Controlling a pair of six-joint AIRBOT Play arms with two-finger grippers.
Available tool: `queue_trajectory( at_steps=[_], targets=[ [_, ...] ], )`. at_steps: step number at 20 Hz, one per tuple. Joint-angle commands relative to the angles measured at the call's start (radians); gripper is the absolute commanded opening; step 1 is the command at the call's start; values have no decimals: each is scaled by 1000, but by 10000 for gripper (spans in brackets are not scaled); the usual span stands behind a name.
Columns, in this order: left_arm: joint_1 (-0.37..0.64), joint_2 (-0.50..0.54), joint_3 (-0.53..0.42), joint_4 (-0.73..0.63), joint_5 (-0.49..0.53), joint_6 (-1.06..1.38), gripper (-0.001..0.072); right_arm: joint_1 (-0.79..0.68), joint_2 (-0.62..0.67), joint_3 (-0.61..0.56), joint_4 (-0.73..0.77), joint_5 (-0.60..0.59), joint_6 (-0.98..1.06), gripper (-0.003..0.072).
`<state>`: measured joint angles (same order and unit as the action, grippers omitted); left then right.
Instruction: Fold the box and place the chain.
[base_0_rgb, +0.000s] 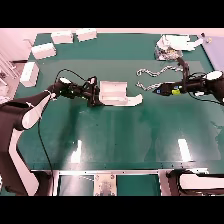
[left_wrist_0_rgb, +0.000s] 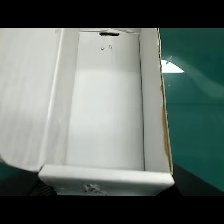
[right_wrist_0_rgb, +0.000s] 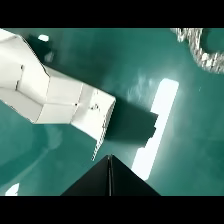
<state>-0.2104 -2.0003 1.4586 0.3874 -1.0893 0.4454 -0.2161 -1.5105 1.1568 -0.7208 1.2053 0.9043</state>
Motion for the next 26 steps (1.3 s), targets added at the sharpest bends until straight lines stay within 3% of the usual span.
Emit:
queue_trajectory(
  at_steps=[1,11,18,26],
  targets=[
    [0,0,0,0,0,0,353,10,-103,-1,18,28,90,4],
    [0,0,0,0,0,0,353,198,-210,-1,51,-140,135,4],
    [0,0,0,0,0,0,353,264,-191,56,76,-96,162,2],
    [0,0,0,0,0,0,353,217,-80,62,-156,-87,248,2]
  ],
)
